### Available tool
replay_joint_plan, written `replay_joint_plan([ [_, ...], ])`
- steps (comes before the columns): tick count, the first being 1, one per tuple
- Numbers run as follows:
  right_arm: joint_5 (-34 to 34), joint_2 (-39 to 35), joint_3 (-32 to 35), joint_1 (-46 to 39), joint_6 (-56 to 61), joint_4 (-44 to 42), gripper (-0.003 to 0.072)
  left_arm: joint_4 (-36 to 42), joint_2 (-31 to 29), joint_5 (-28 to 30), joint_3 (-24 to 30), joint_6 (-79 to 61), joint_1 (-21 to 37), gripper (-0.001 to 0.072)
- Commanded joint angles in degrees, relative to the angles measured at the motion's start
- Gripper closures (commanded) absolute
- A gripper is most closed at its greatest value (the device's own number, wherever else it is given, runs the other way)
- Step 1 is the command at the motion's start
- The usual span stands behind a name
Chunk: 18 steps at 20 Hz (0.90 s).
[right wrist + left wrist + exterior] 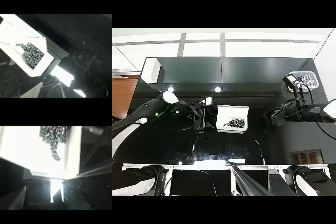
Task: Fold the box and place the chain.
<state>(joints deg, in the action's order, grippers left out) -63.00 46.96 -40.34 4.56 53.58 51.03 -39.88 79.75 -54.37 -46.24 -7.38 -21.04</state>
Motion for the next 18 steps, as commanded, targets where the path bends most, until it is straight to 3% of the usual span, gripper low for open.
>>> replay_joint_plan([
  [1,0.09,-0.02,-0.07,0.00,0.00,0.04,0.0412,-1.38,3.39,1.16,-1.73,-4.42,-0.61,-0.0006],
  [6,0.09,-0.02,-0.07,0.00,-0.02,0.04,0.0412,6.25,5.79,-1.73,-1.77,-6.54,-0.81,-0.0006],
  [8,0.09,-0.02,-0.07,0.00,-0.02,0.04,0.0412,6.16,6.27,-3.45,-1.77,-8.11,-1.33,-0.0006],
  [16,0.09,-0.02,-0.07,0.00,0.00,0.02,0.0412,7.67,6.27,-1.40,-1.77,-7.96,-1.84,-0.0003],
  [17,0.11,-0.02,-0.07,0.00,0.00,0.04,0.0412,7.21,6.27,-1.42,-1.77,-7.61,-1.84,0.0008],
  [18,0.11,-0.02,-0.07,0.00,0.00,0.02,0.0413,7.08,6.27,-1.55,-1.77,-7.61,-1.81,0.0071],
])
